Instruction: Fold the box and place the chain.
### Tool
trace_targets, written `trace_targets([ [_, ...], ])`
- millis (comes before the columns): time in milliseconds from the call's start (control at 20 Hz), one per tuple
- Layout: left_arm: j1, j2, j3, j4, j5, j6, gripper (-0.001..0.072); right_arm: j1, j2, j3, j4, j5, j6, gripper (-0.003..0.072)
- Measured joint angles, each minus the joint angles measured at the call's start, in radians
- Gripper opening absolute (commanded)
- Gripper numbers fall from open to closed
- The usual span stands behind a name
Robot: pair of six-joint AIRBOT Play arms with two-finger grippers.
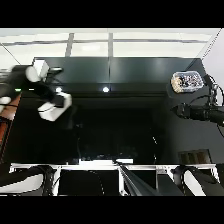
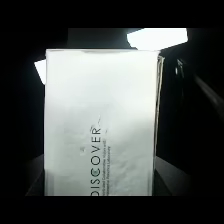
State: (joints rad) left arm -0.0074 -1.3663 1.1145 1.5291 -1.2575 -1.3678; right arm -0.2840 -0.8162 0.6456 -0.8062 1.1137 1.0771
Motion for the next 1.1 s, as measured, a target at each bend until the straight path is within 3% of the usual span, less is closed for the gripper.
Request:
trace_targets([
  [200, 0.211, 0.007, -0.014, -0.041, 0.087, -0.011, 0.0245, 0.0, 0.0, 0.0, 0.0, -0.001, 0.001, 0.0013],
  [350, 0.293, -0.032, -0.002, -0.073, 0.179, 0.051, 0.0245, 0.0, 0.0, 0.0, 0.0, -0.007, 0.007, 0.0013],
  [600, 0.339, -0.123, 0.056, -0.09, 0.324, 0.153, 0.0245, 0.0, 0.0, 0.0, 0.001, -0.019, 0.041, 0.0013],
  [850, 0.351, -0.246, 0.174, -0.09, 0.365, 0.203, 0.0248, 0.0, 0.0, 0.0, 0.001, -0.02, 0.085, 0.0013],
  [900, 0.352, -0.264, 0.193, -0.091, 0.371, 0.206, 0.0357, 0.0, 0.0, 0.0, 0.001, -0.02, 0.093, 0.0013],
  [950, 0.352, -0.279, 0.208, -0.092, 0.38, 0.21, 0.0647, 0.0, 0.0, 0.0, 0.001, -0.02, 0.099, 0.0013],
  [1000, 0.352, -0.288, 0.219, -0.092, 0.386, 0.211, 0.0716, 0.0, 0.0, 0.0, 0.001, -0.019, 0.102, 0.0013],
  [1100, 0.351, -0.296, 0.242, -0.079, 0.392, 0.21, 0.0716, 0.0, 0.0, 0.0, 0.001, -0.019, 0.107, 0.0013],
])
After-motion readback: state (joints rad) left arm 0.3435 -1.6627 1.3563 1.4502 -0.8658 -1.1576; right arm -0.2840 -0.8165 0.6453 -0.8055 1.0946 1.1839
